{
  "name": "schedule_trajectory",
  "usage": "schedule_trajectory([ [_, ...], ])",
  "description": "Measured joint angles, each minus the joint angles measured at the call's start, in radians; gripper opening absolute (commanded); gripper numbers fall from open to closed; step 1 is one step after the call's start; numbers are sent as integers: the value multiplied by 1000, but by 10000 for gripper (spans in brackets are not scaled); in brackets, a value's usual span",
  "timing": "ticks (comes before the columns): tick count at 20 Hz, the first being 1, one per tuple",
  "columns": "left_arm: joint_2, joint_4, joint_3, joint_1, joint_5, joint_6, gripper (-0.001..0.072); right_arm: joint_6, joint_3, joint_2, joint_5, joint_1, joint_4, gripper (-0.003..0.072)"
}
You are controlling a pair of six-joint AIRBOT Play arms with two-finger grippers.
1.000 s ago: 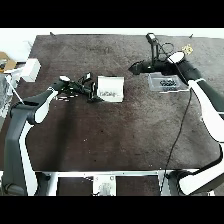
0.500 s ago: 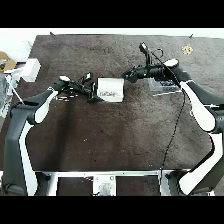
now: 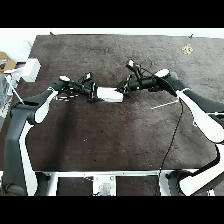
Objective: Fold the box and place the chain.
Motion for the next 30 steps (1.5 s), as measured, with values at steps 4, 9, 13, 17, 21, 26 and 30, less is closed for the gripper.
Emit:
schedule_trajectory([
  [4,0,0,0,0,0,0,401,-74,-25,12,-21,24,56,343],
  [9,0,0,0,0,0,0,401,-127,-33,14,-29,31,103,318],
  [13,0,0,0,0,0,0,401,-177,-34,-3,-37,35,113,336],
  [17,0,0,0,0,0,0,401,-242,-32,-23,-50,36,116,334],
  [21,0,-1,0,0,0,-1,401,-277,-3,-28,-67,37,116,315],
  [26,0,-1,0,0,0,-1,401,-288,18,-31,-79,37,97,315],
  [30,0,-1,0,0,1,-1,401,-249,19,-31,-78,39,29,315],
])
